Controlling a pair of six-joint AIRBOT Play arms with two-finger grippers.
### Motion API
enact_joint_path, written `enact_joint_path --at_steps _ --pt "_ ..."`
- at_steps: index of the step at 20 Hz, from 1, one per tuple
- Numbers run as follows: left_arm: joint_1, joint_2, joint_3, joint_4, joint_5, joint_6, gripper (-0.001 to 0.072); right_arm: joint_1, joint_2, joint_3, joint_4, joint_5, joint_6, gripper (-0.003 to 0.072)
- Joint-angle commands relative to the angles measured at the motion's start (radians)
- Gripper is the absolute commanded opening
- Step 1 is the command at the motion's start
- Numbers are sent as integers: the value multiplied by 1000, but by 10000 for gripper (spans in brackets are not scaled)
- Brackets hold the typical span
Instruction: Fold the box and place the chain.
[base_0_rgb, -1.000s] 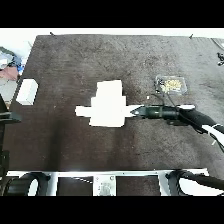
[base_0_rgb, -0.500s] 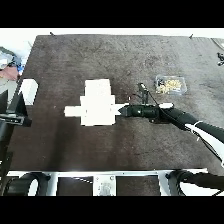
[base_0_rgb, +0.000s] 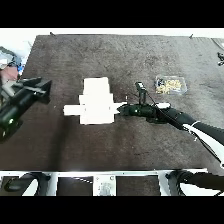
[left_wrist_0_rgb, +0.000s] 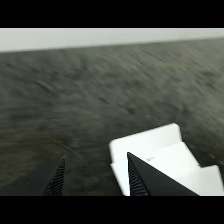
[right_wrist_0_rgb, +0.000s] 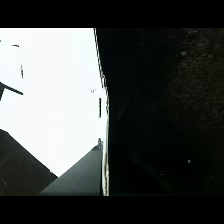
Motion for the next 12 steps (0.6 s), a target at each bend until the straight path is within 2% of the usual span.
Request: enact_joint_path --at_steps 1,4,8,10,12 --pt "0 -314 211 152 -262 -130 415 19 1 -2 1 -9 3 8" --pt "0 -472 377 341 -390 -270 414 19 1 -13 -1 -20 0 8" --pt "0 -614 591 643 -537 -548 415 19 1 -28 3 -20 -6 9" --pt "0 -693 687 694 -677 -597 416 19 1 -27 37 -20 -38 9" --pt "0 -771 762 697 -775 -634 415 19 1 -27 46 -20 -42 9"
